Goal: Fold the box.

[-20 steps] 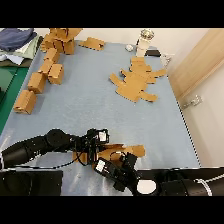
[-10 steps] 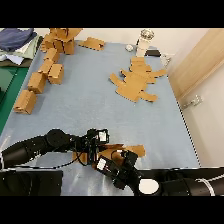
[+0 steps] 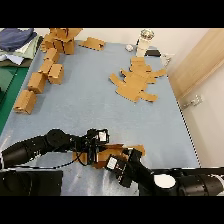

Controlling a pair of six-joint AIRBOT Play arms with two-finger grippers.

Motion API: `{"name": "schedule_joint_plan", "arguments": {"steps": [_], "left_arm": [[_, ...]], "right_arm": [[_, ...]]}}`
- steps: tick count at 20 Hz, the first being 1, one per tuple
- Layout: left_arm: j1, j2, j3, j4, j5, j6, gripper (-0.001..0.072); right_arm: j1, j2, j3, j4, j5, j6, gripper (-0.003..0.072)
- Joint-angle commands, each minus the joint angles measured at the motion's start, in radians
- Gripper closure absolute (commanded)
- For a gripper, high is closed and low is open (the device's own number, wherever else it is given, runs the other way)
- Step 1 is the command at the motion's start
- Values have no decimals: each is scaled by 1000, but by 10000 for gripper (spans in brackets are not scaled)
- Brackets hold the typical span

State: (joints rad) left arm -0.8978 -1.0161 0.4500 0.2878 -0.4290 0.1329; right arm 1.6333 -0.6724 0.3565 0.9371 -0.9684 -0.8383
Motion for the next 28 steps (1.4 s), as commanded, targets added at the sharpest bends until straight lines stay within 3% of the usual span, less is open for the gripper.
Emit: {"name": "schedule_joint_plan", "arguments": {"steps": [1,7,15,19,21,25,28], "left_arm": [[0,0,0,0,0,0,697],[0,0,0,0,0,0,696],[0,0,0,0,0,0,696],[0,0,0,0,0,0,696],[0,0,0,0,0,0,696],[0,0,0,0,1,0,696],[0,0,0,0,0,0,696]], "right_arm": [[0,108,-74,-41,43,-5,-26],[-8,234,-173,-121,85,-69,-26],[-196,295,-175,-12,196,-339,-26],[-442,295,-175,251,356,-694,-25],[-595,295,-175,517,388,-1006,-25],[-873,227,-166,1071,332,-1649,-25],[-965,120,-129,1220,232,-1900,-26]]}}
